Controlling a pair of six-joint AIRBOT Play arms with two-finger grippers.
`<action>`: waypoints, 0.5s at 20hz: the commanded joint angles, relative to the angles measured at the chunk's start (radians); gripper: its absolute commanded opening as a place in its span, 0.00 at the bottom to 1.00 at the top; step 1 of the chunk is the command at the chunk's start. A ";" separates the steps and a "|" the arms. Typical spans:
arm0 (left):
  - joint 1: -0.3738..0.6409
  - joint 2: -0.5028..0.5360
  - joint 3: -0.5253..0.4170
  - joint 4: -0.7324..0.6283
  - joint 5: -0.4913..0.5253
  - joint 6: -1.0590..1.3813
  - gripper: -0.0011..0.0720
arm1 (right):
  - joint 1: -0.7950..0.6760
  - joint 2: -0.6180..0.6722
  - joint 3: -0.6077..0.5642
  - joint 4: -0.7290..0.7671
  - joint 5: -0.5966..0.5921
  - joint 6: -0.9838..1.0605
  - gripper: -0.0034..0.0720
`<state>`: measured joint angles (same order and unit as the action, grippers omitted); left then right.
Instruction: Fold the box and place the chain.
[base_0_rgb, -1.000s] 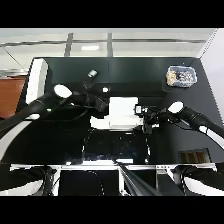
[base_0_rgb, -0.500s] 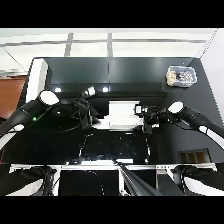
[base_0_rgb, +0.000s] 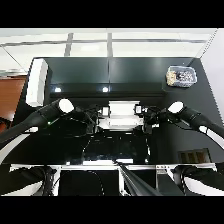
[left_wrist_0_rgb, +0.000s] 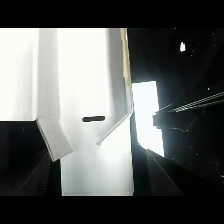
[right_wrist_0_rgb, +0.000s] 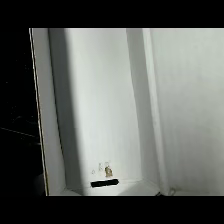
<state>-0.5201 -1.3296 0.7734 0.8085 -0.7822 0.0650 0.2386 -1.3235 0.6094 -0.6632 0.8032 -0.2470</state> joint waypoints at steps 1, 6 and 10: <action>-0.013 -0.019 0.002 -0.040 0.020 0.011 0.60 | 0.000 0.000 0.000 0.000 0.000 0.000 0.27; -0.016 -0.019 0.002 -0.118 -0.003 0.021 0.28 | 0.000 0.000 0.000 0.000 0.000 0.000 0.27; -0.037 -0.024 0.002 -0.123 0.046 0.021 0.22 | 0.000 0.000 0.000 0.000 0.000 0.000 0.27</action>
<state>-0.5449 -1.3495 0.7746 0.7048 -0.7689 0.0837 0.2386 -1.3235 0.6098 -0.6636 0.8036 -0.2474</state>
